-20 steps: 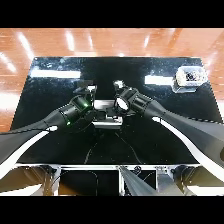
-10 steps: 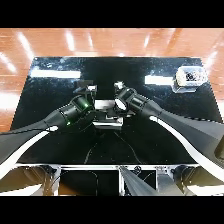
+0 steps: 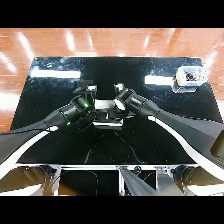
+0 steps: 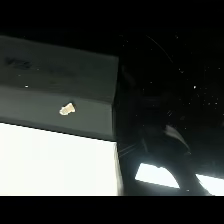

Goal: Fold the box and place the chain.

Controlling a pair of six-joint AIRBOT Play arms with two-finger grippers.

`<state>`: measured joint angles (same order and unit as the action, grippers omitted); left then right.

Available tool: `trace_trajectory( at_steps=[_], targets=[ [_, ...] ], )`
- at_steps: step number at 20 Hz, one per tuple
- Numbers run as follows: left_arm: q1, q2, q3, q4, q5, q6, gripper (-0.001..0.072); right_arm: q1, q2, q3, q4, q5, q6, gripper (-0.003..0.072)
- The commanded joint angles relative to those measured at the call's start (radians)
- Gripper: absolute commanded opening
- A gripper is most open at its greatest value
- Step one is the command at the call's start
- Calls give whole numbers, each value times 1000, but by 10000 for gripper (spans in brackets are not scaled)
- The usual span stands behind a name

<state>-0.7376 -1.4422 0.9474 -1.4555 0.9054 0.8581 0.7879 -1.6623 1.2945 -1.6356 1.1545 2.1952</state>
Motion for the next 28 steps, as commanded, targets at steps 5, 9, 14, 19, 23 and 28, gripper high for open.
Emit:
trace_trajectory(
  at_steps=[5, 9, 14, 19, 23, 28],
  targets=[
    [1, 0, 0, 0, 0, 0, 27, -1, -6, 13, 12, -6, -44, 38],
    [1, 0, 0, 0, -1, 0, 27, -1, -6, 13, 41, -11, -46, 41],
    [1, 0, 0, 0, 0, 0, 27, -1, -6, 13, 43, -10, -46, 295],
    [1, 0, 0, 0, 0, 0, 27, -1, -5, 13, 47, -8, -45, 297],
    [1, 0, 0, 0, 1, 0, 27, 0, 10, 13, 33, 4, -45, 449],
    [1, 0, 0, 0, 2, 0, 27, 16, 87, 12, -61, 62, -45, 449]
  ],
)
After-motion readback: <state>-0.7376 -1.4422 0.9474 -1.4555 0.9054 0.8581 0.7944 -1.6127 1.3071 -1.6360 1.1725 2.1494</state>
